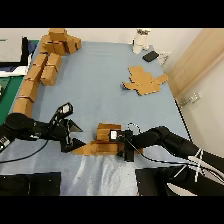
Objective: Fold the box.
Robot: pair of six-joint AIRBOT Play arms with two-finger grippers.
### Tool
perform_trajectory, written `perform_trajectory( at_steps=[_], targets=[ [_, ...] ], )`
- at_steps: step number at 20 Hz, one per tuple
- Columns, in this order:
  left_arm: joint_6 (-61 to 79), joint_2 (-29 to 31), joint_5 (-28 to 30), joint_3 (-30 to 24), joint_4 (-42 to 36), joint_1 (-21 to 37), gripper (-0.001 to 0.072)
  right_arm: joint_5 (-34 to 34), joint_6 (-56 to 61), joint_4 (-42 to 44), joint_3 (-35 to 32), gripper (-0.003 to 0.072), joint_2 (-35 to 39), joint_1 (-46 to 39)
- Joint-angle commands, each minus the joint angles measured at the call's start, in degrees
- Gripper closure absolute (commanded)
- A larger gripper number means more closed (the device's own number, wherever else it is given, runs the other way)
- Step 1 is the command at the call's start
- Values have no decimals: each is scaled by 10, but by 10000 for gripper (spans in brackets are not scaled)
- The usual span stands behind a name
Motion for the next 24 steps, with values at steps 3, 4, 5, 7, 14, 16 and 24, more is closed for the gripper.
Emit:
perform_trajectory(
  at_steps=[3, 4, 5, 7, 14, 16, 24],
  targets=[
    [198, -7, 78, -46, -14, -76, 17, 0, 0, 0, 0, 146, 0, 0],
    [198, -18, 90, -46, -23, -87, 17, 0, 0, 0, 0, 146, 1, 0],
    [201, -33, 100, -44, -27, -95, 17, 0, 0, 0, 0, 146, 0, 0],
    [220, -67, 106, -38, -27, -108, 17, 0, 0, 0, 0, 146, 0, 0],
    [221, -101, 104, -30, -30, -130, 18, 0, 0, 0, 0, 146, 1, 0],
    [221, -101, 104, -30, -33, -130, 18, 0, 0, 0, 0, 146, 0, 0],
    [222, -101, 108, -29, -42, -133, 18, 0, 0, 0, 0, 146, 0, 0]
  ],
)
